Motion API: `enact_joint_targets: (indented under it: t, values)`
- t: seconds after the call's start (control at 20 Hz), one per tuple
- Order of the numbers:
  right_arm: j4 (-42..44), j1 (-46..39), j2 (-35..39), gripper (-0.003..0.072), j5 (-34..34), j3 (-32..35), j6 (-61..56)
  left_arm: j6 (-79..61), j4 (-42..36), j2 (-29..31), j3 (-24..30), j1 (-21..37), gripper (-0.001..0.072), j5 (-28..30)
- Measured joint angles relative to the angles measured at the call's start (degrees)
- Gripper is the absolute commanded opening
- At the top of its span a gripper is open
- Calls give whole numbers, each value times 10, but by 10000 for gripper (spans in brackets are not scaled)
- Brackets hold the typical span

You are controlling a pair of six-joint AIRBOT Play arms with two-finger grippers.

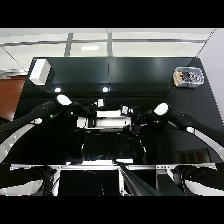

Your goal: Fold the box and place the chain.

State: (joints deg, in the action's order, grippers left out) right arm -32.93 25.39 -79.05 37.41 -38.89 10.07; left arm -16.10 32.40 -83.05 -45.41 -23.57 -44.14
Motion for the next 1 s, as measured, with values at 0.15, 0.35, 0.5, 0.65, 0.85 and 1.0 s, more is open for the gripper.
enact_joint_targets:
  t: [0.15,0.35,0.5,0.65,0.85,1.0]
  values:
    - [-3,1,-1,605,0,0,-1,0,0,0,0,0,24,0]
    - [-5,1,-1,539,-2,0,-2,0,0,0,0,0,24,0]
    - [-5,1,-1,461,-2,0,-2,2,1,2,0,0,158,-1]
    - [-8,1,-1,424,-2,0,0,30,2,24,0,2,720,-1]
    - [-7,1,-1,424,-2,0,-2,118,27,89,0,24,719,-21]
    - [-7,1,-1,424,-2,0,-2,214,85,151,0,53,713,-59]
